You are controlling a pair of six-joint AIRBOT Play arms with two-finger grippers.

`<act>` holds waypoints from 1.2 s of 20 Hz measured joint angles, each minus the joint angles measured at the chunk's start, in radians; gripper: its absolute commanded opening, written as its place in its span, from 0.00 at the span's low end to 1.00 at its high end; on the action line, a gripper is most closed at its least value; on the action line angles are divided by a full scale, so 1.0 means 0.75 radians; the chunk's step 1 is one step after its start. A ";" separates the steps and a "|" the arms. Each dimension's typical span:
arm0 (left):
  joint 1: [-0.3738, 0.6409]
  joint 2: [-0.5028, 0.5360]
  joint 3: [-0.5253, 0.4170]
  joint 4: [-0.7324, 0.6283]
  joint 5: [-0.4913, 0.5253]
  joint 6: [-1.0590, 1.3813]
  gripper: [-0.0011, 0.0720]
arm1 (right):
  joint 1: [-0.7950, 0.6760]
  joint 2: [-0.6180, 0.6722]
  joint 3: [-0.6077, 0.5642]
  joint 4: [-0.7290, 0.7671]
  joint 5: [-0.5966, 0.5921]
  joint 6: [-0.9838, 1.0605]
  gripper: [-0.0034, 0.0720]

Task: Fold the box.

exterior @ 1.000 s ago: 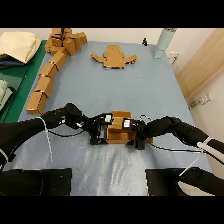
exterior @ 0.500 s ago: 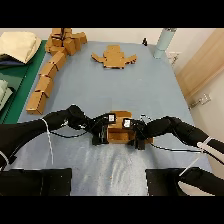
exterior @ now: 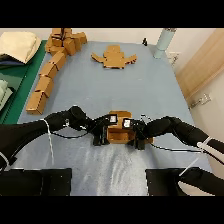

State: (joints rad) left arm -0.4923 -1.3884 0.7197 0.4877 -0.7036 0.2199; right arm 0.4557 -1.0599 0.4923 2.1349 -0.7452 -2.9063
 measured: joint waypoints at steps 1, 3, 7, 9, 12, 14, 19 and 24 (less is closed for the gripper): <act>0.000 0.001 0.000 0.000 0.001 0.000 0.95 | 0.000 0.000 0.000 0.000 -0.001 0.000 0.81; 0.000 0.000 0.000 -0.003 0.004 -0.001 0.83 | 0.000 0.000 0.000 0.000 -0.001 0.000 0.81; 0.000 0.000 0.000 -0.006 0.007 -0.002 0.72 | 0.000 0.000 0.000 -0.001 0.000 0.000 0.81; -0.001 0.000 0.000 -0.007 0.007 -0.003 0.73 | 0.000 0.000 0.000 -0.001 0.000 0.000 0.81; -0.002 0.000 0.000 -0.009 0.007 -0.004 0.73 | 0.000 0.000 0.000 -0.001 -0.001 0.000 0.81; -0.002 0.000 0.000 -0.011 0.006 -0.004 0.73 | 0.000 0.000 0.000 -0.001 -0.001 0.000 0.81; -0.002 0.000 0.000 -0.013 0.006 -0.004 0.73 | 0.000 0.000 0.000 -0.001 -0.001 0.000 0.81; -0.002 0.000 0.000 -0.013 0.006 -0.004 0.73 | -0.001 0.000 0.000 -0.001 -0.001 0.000 0.81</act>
